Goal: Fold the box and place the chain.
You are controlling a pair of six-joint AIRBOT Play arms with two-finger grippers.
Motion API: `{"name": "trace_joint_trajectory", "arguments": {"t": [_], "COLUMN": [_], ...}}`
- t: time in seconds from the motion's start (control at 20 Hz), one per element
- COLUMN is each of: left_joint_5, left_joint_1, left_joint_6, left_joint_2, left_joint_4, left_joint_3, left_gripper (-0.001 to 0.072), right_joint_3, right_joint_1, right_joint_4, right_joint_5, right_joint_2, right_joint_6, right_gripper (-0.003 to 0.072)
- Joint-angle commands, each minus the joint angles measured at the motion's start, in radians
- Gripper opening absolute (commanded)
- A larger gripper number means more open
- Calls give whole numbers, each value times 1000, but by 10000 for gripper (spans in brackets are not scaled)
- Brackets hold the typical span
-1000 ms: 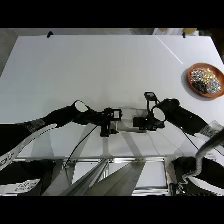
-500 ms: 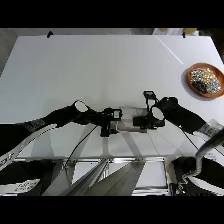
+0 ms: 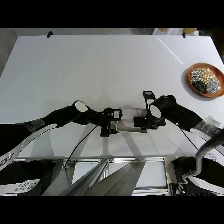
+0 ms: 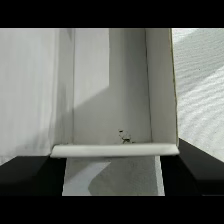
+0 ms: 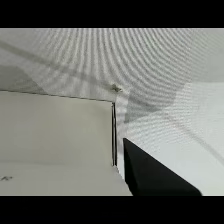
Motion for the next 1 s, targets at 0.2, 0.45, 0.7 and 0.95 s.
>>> {"name": "trace_joint_trajectory", "arguments": {"t": [0.2,0.45,0.7,0.95], "left_joint_5": [0,-1,-1,-1], "left_joint_1": [0,0,0,0], "left_joint_6": [0,0,0,0], "left_joint_2": [0,0,0,0], "left_joint_4": [1,1,1,1], "left_joint_3": [0,0,0,0], "left_gripper": [253,253,253,253], "right_joint_3": [1,2,101,437], "right_joint_1": [0,0,-4,-204], "right_joint_4": [12,0,-128,-285], "right_joint_5": [2,14,209,197], "right_joint_2": [-22,18,161,167], "right_joint_6": [-1,-114,-347,-531], "right_gripper": [23,196,438,371]}}
